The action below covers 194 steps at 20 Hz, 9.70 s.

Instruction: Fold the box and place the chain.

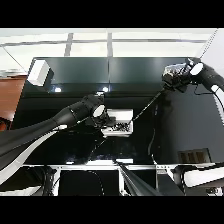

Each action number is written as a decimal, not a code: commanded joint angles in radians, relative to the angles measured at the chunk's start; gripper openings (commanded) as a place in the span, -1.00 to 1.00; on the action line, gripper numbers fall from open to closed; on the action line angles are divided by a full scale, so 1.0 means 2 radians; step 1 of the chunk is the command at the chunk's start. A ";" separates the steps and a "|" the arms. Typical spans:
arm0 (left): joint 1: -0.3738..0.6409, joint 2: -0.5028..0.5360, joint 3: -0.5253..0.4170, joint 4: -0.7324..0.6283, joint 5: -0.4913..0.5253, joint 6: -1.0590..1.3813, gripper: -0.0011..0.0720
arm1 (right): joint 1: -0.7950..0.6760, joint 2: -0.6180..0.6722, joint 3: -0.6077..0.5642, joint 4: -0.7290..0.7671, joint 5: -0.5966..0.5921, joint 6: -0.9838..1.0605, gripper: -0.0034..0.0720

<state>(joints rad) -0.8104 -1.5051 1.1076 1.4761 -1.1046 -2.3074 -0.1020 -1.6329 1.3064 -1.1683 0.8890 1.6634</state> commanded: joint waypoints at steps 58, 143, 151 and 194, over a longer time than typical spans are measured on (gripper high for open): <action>0.000 0.000 0.000 0.000 0.000 0.000 -0.90 | 0.250 0.339 -0.301 0.210 0.012 -0.090 -0.14; 0.165 0.091 -0.241 -0.507 0.171 1.335 -0.02 | 0.240 0.249 -0.254 0.151 -0.081 -0.411 0.82; 0.165 0.091 -0.241 -0.507 0.173 1.335 -0.02 | 0.253 0.250 -0.237 0.195 0.076 -0.648 0.82; 0.165 0.091 -0.241 -0.507 0.173 1.335 -0.02 | 0.276 0.241 -0.296 0.193 0.023 -0.722 -0.22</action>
<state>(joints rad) -0.4808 -1.3224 0.6247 0.4625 -0.7589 0.3622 0.4503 -1.1492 0.7269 -0.7803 0.9627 0.2092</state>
